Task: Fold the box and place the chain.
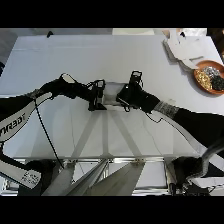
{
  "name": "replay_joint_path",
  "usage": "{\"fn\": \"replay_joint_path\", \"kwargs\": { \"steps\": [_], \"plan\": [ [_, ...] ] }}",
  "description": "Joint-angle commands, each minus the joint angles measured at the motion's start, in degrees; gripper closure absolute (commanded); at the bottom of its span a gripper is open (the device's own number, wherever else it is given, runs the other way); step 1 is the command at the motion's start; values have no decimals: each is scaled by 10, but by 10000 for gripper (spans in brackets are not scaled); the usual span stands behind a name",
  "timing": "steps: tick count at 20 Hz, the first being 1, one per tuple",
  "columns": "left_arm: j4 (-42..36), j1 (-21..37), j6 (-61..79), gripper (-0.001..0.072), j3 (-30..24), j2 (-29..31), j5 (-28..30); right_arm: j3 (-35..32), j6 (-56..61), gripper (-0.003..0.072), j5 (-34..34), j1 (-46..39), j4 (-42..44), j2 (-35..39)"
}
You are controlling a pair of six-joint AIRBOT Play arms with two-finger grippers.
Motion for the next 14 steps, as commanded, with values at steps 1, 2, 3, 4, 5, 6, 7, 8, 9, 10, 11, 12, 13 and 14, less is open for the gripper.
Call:
{"fn": "replay_joint_path", "kwargs": {
  "steps": [1,2,3,4,5,6,7,8,9,10,11,12,13,14],
  "plan": [
    [2,0,2,298,0,0,0,1,-16,346,-1,0,7,11],
    [2,0,2,298,0,0,0,1,-16,347,-1,0,10,15],
    [1,0,2,298,0,0,0,1,-16,347,-1,0,14,19],
    [2,0,2,298,0,0,0,1,-17,347,-1,0,17,23],
    [1,0,2,298,0,0,0,1,-22,347,-1,0,18,29],
    [2,0,2,298,0,0,0,1,-37,347,0,0,18,37],
    [2,0,2,298,0,0,0,1,-54,347,2,-3,22,47],
    [2,0,2,298,0,0,0,1,-65,347,7,-8,37,60],
    [2,0,2,298,0,0,0,1,-73,347,14,-16,52,73],
    [2,0,2,298,0,0,0,1,-77,346,26,-25,67,87],
    [2,0,2,298,0,0,0,1,-77,346,42,-33,71,104],
    [2,0,2,298,0,0,0,1,-89,347,57,-40,70,122],
    [2,0,2,298,0,0,0,1,-122,348,66,-46,70,140],
    [2,0,2,298,0,0,0,1,-168,348,70,-54,70,161]
  ]
}}
